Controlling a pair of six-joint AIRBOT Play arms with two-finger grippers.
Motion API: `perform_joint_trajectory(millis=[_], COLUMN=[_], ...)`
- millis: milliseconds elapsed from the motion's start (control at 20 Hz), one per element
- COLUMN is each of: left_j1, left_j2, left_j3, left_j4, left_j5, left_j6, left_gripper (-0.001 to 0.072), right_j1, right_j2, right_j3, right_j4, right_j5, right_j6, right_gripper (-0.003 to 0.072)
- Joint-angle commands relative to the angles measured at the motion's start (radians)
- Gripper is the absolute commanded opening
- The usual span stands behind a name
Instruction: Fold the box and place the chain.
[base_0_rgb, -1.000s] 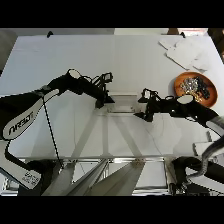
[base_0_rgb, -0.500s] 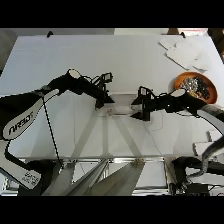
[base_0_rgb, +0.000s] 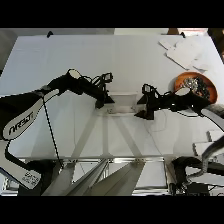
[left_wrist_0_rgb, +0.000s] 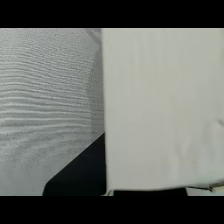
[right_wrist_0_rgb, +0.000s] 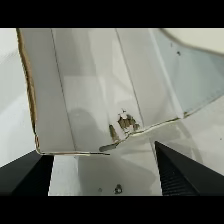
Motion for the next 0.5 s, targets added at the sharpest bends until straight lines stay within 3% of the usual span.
perform_joint_trajectory(millis=[0,250,450], left_j1=[0.001,0.001,0.001], left_j2=[0.0,0.0,0.0], left_j3=[0.0,0.0,0.0], left_j4=[0.0,0.0,0.0], left_j5=[0.0,0.0,0.0], left_j6=[0.0,0.0,0.0], left_gripper=[0.0016,0.0016,0.0016], right_j1=[-0.007,-0.007,-0.007], right_j2=[0.008,-0.001,-0.063], right_j3=[0.001,0.016,0.099], right_j4=[0.024,0.028,0.027], right_j5=[0.001,0.003,0.097], right_j6=[-0.047,-0.099,-0.098], right_gripper=[0.0692,0.0692,0.0692])
